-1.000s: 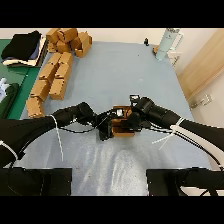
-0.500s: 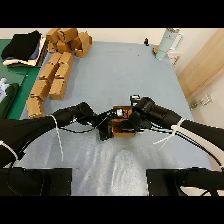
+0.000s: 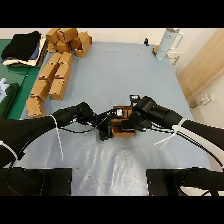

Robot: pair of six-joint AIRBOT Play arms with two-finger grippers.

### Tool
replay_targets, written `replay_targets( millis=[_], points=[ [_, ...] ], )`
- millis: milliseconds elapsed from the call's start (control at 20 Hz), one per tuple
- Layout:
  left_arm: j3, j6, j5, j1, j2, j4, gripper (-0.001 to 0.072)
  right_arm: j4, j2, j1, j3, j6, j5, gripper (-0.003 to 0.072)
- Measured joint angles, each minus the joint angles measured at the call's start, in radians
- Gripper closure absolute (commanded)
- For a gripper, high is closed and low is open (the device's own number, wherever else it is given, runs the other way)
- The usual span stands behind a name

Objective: Fold the box.

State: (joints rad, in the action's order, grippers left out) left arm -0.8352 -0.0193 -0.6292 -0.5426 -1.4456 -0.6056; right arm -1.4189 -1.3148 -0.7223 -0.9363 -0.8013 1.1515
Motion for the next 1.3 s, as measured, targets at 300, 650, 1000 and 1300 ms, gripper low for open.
replay_targets(
  millis=[300, 650, 1000, 1300],
  points=[
    [0.000, 0.000, 0.001, 0.000, 0.000, 0.000, 0.0242, -0.001, 0.089, 0.000, -0.054, -0.003, 0.072, 0.0247],
    [0.000, 0.000, 0.001, 0.000, 0.000, 0.000, 0.0242, 0.059, 0.175, 0.117, -0.092, -0.097, 0.190, 0.0683],
    [0.000, 0.000, 0.001, 0.000, 0.000, 0.000, 0.0242, -0.377, -0.032, 0.585, -0.119, -0.669, -0.016, 0.0684],
    [0.000, 0.000, 0.001, 0.000, 0.000, 0.000, 0.0242, -1.098, -0.347, 0.753, -0.261, -1.272, 0.230, 0.0684]
  ],
)
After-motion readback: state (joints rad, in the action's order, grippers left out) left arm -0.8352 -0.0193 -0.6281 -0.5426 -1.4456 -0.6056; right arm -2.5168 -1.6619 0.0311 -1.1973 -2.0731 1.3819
